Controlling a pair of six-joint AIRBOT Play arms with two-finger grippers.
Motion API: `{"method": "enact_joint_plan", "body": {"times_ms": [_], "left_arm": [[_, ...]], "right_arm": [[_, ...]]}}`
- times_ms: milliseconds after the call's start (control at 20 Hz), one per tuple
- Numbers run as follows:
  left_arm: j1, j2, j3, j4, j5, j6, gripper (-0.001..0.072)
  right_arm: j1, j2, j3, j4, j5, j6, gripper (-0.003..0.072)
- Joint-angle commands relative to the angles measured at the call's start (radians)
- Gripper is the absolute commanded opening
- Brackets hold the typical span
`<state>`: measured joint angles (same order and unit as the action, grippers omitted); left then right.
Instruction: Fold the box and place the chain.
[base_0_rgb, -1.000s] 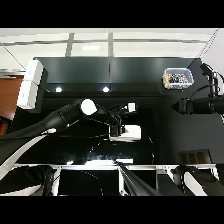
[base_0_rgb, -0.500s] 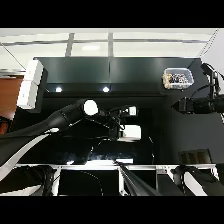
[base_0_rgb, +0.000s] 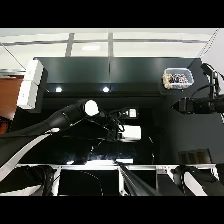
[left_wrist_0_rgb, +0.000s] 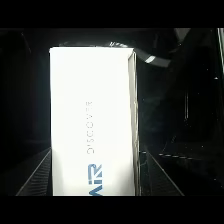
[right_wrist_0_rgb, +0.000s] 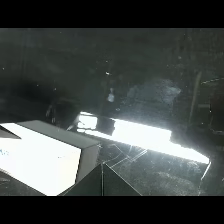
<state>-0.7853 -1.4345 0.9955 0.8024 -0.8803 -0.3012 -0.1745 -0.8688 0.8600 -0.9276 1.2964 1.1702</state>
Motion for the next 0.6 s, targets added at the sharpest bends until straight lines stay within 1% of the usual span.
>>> {"method": "enact_joint_plan", "body": {"times_ms": [0,150,250,350,450,500,550], "left_arm": [[-0.001,-0.006,0.0,0.001,-0.011,0.0,0.0712],[-0.009,-0.027,0.0,0.001,-0.01,0.007,0.0713],[-0.034,-0.044,0.0,0.018,0.003,0.024,0.0714],[-0.063,-0.058,-0.001,0.059,0.06,0.018,0.0714],[-0.084,-0.074,-0.002,0.06,0.136,-0.006,0.0715],[-0.095,-0.08,-0.002,0.06,0.154,-0.024,0.0714],[-0.106,-0.085,-0.002,0.062,0.152,-0.025,0.0713]], "right_arm": [[0.0,0.0,0.001,0.0,0.001,0.0,0.0022],[0.0,0.0,0.001,0.0,0.0,0.0,0.0022],[0.0,0.0,0.001,-0.004,0.0,0.0,0.0022],[0.0,0.0,0.001,-0.008,0.0,0.0,0.0021],[0.0,0.0,0.001,-0.008,0.0,0.0,0.0021],[0.0,0.0,0.001,-0.008,0.001,0.0,0.0021],[0.0,0.0,0.001,-0.008,0.002,0.001,0.0022]]}}
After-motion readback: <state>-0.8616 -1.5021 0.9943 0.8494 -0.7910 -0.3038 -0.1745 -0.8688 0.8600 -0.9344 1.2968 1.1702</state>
